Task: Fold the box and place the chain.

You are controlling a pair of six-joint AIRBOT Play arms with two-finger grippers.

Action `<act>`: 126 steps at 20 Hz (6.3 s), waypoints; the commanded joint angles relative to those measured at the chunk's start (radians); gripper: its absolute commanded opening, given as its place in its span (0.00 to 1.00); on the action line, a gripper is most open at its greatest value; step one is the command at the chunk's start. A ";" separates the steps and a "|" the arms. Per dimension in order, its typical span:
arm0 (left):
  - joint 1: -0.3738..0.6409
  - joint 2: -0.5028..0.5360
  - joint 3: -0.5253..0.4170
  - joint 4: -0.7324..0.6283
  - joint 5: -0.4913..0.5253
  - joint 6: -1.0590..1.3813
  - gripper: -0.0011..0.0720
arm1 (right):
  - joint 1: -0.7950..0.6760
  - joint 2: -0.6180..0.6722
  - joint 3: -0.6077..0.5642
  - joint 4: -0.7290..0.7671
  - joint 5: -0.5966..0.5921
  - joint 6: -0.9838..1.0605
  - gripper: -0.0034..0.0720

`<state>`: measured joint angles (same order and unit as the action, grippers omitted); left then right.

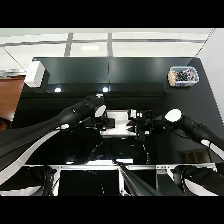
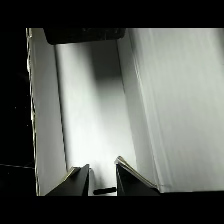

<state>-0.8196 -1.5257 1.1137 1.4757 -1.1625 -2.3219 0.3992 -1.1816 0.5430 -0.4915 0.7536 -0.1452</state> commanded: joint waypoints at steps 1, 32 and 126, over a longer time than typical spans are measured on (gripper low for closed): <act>0.000 0.000 0.000 0.000 0.002 0.000 0.05 | 0.000 -0.011 0.000 0.016 0.005 0.000 0.31; 0.000 0.000 0.000 0.000 0.002 0.000 0.05 | -0.314 -0.135 -0.009 -0.055 0.320 1.218 0.06; 0.000 0.000 0.000 0.000 0.002 0.000 0.05 | 0.311 -0.084 0.467 -0.911 0.420 2.122 0.55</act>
<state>-0.8196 -1.5261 1.1133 1.4761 -1.1599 -2.3219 0.7155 -1.3476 0.9947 -1.3861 1.1114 2.0808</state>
